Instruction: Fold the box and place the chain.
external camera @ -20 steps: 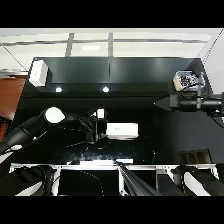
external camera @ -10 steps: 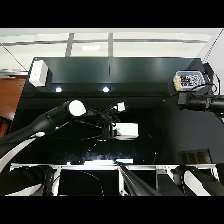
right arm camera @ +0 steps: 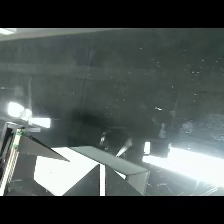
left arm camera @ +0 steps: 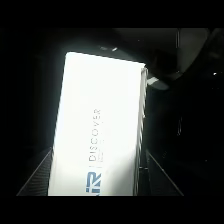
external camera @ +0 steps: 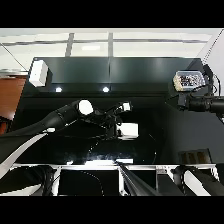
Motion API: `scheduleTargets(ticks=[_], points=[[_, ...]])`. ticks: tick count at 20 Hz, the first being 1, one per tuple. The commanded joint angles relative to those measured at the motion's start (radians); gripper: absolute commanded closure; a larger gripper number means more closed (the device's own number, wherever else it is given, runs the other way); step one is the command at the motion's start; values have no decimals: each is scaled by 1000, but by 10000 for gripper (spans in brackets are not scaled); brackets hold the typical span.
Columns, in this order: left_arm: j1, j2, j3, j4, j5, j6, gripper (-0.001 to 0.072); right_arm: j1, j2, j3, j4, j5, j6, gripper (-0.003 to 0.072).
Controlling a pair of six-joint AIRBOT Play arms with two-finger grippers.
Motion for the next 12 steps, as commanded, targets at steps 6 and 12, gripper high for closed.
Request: scheduleTargets(ticks=[6, 12], points=[[-40, -3, 2, 105, 6, -56, -11, 0, 1, 0, -2, -8, 0, 641], [-44, -5, 2, 134, 35, -73, -11, -1, 1, 0, -2, -8, 0, 641]])
